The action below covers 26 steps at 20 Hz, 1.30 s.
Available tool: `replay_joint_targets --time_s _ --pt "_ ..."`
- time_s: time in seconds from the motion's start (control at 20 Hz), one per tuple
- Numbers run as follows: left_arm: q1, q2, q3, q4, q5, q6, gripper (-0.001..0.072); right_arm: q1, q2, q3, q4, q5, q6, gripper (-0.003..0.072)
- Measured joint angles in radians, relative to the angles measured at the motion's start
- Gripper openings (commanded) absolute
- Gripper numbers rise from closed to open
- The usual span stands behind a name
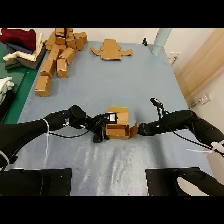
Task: Fold the box.
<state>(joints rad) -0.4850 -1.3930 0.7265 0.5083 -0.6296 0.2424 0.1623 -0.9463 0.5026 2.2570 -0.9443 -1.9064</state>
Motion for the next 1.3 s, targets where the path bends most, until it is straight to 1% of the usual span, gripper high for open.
replay_joint_targets --time_s 0.05,0.15,0.2,0.45,0.7,0.8,1.05,1.3 --pt "0.0 0.0 0.0 0.0 0.0 0.0 0.04 0.0 0.0 0.01 0.009 -0.005 -0.002 0.0209" --pt "0.0 0.0 0.0 0.0 0.0 0.0 0.0401 0.001 0.0 0.03 0.026 -0.014 -0.003 0.0361" --pt "0.0 0.0 0.0 0.0 0.0 0.0 0.0401 0.001 0.0 0.037 0.032 -0.022 -0.004 0.0374" --pt "0.0 0.0 0.0 0.0 0.0 0.0 0.04 0.031 -0.007 0.055 0.051 -0.055 -0.005 0.0384" --pt "0.0 0.0 0.0 0.0 0.0 0.0 0.04 0.092 -0.07 0.07 0.047 -0.025 0.023 0.0386" --pt "0.0 0.0 0.0 0.0 0.0 0.0 0.04 0.116 -0.087 0.094 0.031 -0.009 0.055 0.0468" --pt "0.0 0.0 0.0 0.0 0.0 0.0 0.04 0.197 -0.104 0.165 -0.113 0.017 0.251 0.047" --pt "0.0 0.0 0.0 0.0 0.0 0.0 0.04 0.329 -0.111 0.227 -0.346 0.018 0.53 0.047"
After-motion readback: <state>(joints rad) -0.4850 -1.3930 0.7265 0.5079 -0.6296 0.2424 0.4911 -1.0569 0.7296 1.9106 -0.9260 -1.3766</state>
